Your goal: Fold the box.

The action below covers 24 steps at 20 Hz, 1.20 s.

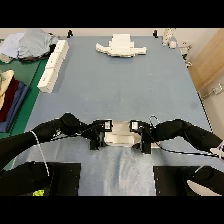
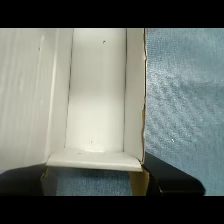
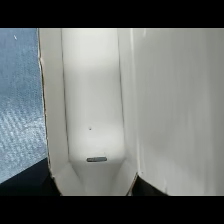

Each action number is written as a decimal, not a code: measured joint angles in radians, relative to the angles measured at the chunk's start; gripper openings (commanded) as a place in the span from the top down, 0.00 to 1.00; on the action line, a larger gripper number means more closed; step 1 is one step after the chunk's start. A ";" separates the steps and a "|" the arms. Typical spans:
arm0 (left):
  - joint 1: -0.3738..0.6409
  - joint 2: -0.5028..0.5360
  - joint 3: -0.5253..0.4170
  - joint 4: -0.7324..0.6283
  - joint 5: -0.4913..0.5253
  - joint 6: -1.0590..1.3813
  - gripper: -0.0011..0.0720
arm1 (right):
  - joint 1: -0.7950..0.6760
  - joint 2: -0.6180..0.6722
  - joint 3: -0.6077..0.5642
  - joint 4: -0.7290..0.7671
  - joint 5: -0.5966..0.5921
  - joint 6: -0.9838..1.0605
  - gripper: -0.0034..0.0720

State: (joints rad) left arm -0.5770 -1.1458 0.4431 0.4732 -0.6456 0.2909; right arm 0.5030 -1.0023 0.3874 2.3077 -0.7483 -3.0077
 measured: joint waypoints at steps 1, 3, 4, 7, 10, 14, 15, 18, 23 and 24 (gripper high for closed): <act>-0.001 0.000 0.000 0.000 0.000 0.000 0.27 | 0.000 0.000 0.000 0.000 0.000 0.000 0.30; -0.002 0.000 0.000 0.000 -0.003 -0.001 0.27 | 0.000 0.000 0.000 0.000 0.000 0.000 0.30; -0.003 0.000 0.000 -0.001 -0.005 -0.001 0.27 | 0.000 0.000 0.000 0.000 0.000 0.000 0.30; -0.003 0.000 0.000 -0.002 -0.010 -0.002 0.27 | 0.000 0.000 0.000 -0.001 -0.001 -0.001 0.30; -0.003 0.000 0.000 -0.003 -0.014 -0.003 0.27 | 0.000 0.000 0.000 -0.001 -0.001 -0.002 0.30; -0.003 0.000 0.000 -0.003 -0.016 -0.003 0.27 | 0.000 0.000 0.000 -0.001 -0.001 -0.002 0.30; -0.003 -0.001 0.000 -0.003 -0.016 -0.003 0.27 | 0.000 0.000 0.000 -0.001 -0.002 -0.002 0.30; -0.003 0.000 0.000 -0.003 -0.018 -0.003 0.27 | 0.000 0.000 0.000 -0.001 -0.002 -0.002 0.30; -0.003 0.000 0.000 -0.003 -0.019 -0.002 0.27 | 0.000 0.000 0.000 -0.001 -0.002 -0.002 0.30; -0.003 0.000 0.000 -0.003 -0.019 -0.002 0.27 | 0.000 0.000 0.000 -0.001 -0.002 -0.002 0.30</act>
